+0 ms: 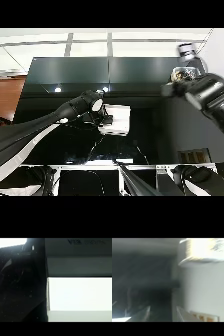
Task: Fold the box and place the chain.
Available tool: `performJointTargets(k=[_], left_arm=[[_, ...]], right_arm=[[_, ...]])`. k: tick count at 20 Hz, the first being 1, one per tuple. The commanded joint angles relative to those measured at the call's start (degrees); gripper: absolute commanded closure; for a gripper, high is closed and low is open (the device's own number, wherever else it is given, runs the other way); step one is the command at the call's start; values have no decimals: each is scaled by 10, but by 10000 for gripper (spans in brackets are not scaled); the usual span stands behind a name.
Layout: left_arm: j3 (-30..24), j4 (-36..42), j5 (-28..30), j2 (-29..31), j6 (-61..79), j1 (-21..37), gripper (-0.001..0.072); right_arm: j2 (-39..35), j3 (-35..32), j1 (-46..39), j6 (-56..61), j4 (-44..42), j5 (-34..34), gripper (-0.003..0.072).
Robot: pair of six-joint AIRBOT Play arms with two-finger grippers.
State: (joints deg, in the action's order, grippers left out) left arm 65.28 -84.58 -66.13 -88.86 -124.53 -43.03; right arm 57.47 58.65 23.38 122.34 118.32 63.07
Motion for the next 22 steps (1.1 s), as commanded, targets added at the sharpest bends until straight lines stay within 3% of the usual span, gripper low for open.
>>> performJointTargets(k=[1,4,6,10,12,13,14,16,22], left_arm=[[0,0,1,-1,0,0,679],[0,0,1,-1,0,0,679],[0,0,1,-1,0,0,678],[0,0,-1,-1,0,0,678],[0,0,-4,-1,0,0,678],[0,0,-4,-1,0,0,678],[0,0,-3,-1,0,0,678],[0,0,-1,-1,0,0,678],[0,0,1,-1,0,0,679]], right_arm=[[22,-28,-179,14,-19,-129,-34],[116,-14,-323,-58,-286,-211,-34],[195,59,-367,-63,-376,-184,-34],[394,320,-384,-11,-382,8,-34],[466,429,-382,24,-405,46,-34],[489,460,-382,55,-427,46,54],[507,481,-382,81,-447,37,94],[525,493,-382,99,-466,10,96],[554,493,-382,105,-466,15,105]])
